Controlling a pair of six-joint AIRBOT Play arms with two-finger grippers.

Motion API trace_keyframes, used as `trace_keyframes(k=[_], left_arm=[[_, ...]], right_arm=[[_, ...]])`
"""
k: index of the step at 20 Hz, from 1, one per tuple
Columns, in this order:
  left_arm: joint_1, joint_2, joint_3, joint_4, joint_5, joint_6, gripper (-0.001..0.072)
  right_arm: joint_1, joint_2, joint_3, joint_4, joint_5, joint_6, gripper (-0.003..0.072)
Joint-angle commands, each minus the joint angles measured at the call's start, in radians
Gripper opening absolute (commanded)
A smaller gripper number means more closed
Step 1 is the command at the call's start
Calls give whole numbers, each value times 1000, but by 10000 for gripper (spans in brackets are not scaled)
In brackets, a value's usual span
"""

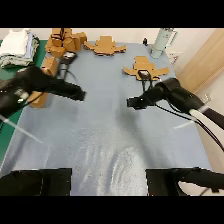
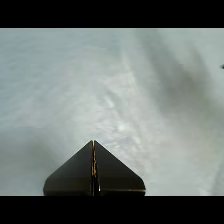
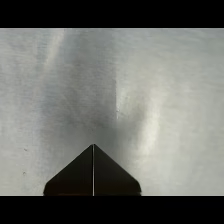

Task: Fold the box.

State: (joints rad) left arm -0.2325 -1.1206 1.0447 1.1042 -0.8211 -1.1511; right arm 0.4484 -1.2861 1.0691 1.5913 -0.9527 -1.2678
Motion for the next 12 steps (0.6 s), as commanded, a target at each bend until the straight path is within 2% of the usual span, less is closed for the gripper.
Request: trace_keyframes(k=[1, 3, 12], left_arm=[[-143, -127, 60, -3, 3, -82, 12], [-167, -148, 60, -5, -13, -80, 12], [-173, -150, 60, -7, -18, -80, 12]], right_arm=[[0, -149, 124, 40, -82, -36, 5], [0, -161, 126, 95, -82, -35, 5], [0, -159, 126, 92, -81, -35, 5]])
